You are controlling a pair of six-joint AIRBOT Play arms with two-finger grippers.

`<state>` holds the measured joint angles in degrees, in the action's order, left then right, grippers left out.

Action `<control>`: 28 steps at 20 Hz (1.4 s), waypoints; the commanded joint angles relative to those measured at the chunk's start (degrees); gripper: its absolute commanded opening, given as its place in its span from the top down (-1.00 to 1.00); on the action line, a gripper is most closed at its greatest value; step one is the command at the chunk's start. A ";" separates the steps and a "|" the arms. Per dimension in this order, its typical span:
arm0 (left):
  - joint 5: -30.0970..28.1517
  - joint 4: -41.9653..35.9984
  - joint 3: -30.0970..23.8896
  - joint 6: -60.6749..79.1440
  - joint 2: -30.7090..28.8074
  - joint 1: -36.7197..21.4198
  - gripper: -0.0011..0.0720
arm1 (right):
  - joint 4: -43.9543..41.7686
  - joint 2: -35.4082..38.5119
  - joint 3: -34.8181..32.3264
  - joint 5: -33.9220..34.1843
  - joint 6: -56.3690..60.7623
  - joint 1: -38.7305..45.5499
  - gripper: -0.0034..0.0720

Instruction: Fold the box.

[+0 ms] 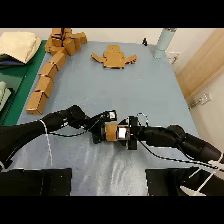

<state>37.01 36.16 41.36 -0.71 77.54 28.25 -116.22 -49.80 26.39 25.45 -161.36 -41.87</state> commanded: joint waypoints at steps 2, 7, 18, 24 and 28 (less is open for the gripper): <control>0.00 0.02 0.00 0.02 0.02 0.00 -0.45 | 0.74 -2.84 0.04 -2.97 -1.16 -1.42 -0.85; 0.00 0.02 0.00 0.02 0.02 0.00 -0.45 | 3.54 -3.02 0.09 -4.55 -1.16 -1.40 -0.50; -0.02 0.02 0.00 0.02 0.02 0.00 -0.45 | 3.28 -1.95 0.79 -3.63 -1.16 -1.42 0.11; 0.00 0.02 0.00 0.02 0.02 0.00 -0.45 | 2.32 -0.96 0.79 -2.29 -1.11 -1.42 0.08; 0.00 0.02 0.00 0.02 0.02 0.00 -0.45 | 1.97 0.39 0.79 -1.99 -1.11 -1.42 0.08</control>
<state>36.99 36.25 41.36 -0.62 77.54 28.25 -113.80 -50.19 27.16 22.81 -162.50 -43.27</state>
